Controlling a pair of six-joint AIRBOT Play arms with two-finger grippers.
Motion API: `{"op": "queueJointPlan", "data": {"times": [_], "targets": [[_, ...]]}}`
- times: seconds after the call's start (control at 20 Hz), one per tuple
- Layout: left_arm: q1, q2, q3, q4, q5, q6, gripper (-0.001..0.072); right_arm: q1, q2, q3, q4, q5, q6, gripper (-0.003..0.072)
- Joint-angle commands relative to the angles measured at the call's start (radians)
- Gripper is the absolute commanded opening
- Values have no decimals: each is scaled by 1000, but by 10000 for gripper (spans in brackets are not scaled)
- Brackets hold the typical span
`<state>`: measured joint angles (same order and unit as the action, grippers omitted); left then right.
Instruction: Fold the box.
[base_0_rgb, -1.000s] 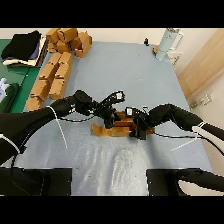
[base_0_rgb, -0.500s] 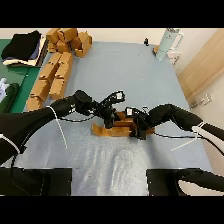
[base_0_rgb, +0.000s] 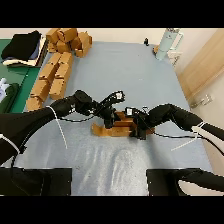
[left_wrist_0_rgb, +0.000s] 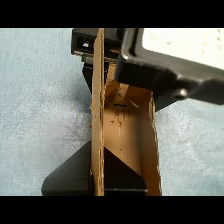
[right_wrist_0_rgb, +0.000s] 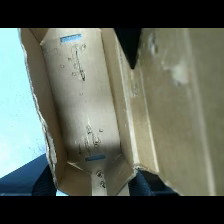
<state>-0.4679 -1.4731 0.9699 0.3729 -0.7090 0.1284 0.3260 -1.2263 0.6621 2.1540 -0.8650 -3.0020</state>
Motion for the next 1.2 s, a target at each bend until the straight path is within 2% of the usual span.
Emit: {"op": "queueJointPlan", "data": {"times": [0.0,0.05,0.1,0.25,0.4,0.45,0.5,0.55,0.6,0.65,0.7,0.8,0.9,1.0,1.15], "targets": [[2,0,1,0,2,-40,33,0,0,0,0,-1,0,527],[8,1,1,6,4,-58,303,0,0,0,0,-2,0,527],[17,4,2,13,5,-110,517,0,0,0,0,-2,0,527],[69,47,2,109,-23,-302,529,0,0,0,0,-4,0,527],[134,128,1,386,-161,-689,537,0,0,0,0,-5,1,527],[145,146,1,465,-255,-842,535,0,0,0,0,-5,1,527],[144,150,1,497,-357,-988,492,0,0,0,0,-5,1,527],[139,149,0,491,-446,-1113,116,0,0,0,0,-5,0,527],[123,145,0,464,-499,-1165,14,0,0,0,0,-5,1,527],[99,140,0,396,-507,-1197,14,0,0,0,0,-5,0,527],[73,138,2,306,-466,-1188,14,0,0,0,0,-5,1,527],[50,125,20,186,-300,-1183,14,0,0,0,0,-5,1,527],[60,82,76,113,-212,-1157,14,0,0,0,0,-5,1,527],[70,6,148,56,-197,-1129,14,0,-1,0,0,-5,0,527],[69,-110,221,55,-154,-1139,13,0,0,0,0,-5,1,527]]}}
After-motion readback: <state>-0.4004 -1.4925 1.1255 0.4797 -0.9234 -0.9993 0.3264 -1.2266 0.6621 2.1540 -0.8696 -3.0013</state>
